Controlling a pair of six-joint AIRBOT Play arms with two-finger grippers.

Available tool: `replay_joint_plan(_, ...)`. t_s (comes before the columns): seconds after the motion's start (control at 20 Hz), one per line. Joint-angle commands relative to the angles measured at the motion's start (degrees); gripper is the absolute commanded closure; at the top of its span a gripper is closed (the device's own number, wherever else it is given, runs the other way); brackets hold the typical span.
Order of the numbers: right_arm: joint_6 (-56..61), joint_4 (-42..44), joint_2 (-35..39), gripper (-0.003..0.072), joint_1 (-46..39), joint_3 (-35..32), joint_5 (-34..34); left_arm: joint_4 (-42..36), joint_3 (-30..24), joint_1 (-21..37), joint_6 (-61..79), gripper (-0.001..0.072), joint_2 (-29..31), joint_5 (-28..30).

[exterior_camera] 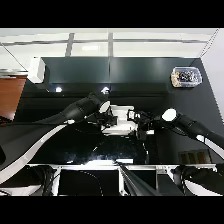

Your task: Fold the box and place the chain.

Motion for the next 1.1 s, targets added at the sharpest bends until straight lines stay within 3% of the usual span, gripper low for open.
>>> replay_joint_plan(0.0, 0.0, 0.0, 0.0, 0.0282, 0.0, 0.0, 0.1, 0.3, 0.2, 0.0, -0.1, 0.038, -0.2, -0.7)
replay_joint_plan(0.4, 0.0, 0.0, 0.0, 0.0283, 0.0, 0.0, 0.1, 0.2, 0.2, -0.8, -0.1, 0.0382, -0.7, 0.2)
replay_joint_plan(0.5, 0.0, 0.0, 0.0, 0.0282, 0.0, 0.0, 0.1, 0.3, 0.2, -0.8, -0.1, 0.046, -0.7, 0.3)
replay_joint_plan(0.65, 0.0, 0.0, 0.0, 0.0283, 0.0, 0.0, 0.1, 0.2, 0.2, -0.8, -0.6, 0.0496, -0.9, 0.4)
replay_joint_plan(0.75, 0.0, 0.0, 0.0, 0.0282, 0.0, 0.0, 0.1, 0.0, 0.2, -0.9, -1.4, 0.0649, -0.9, 0.4)
replay_joint_plan(0.8, 0.0, 0.0, 0.0, 0.0283, 0.0, 0.0, 0.1, 0.0, 0.2, -0.9, -1.4, 0.0684, -0.9, 0.4)
replay_joint_plan(1.05, 0.0, 0.0, 0.0, 0.0283, 0.0, 0.0, 0.1, 0.0, 0.2, -0.8, -1.4, 0.0679, -0.9, 0.4)
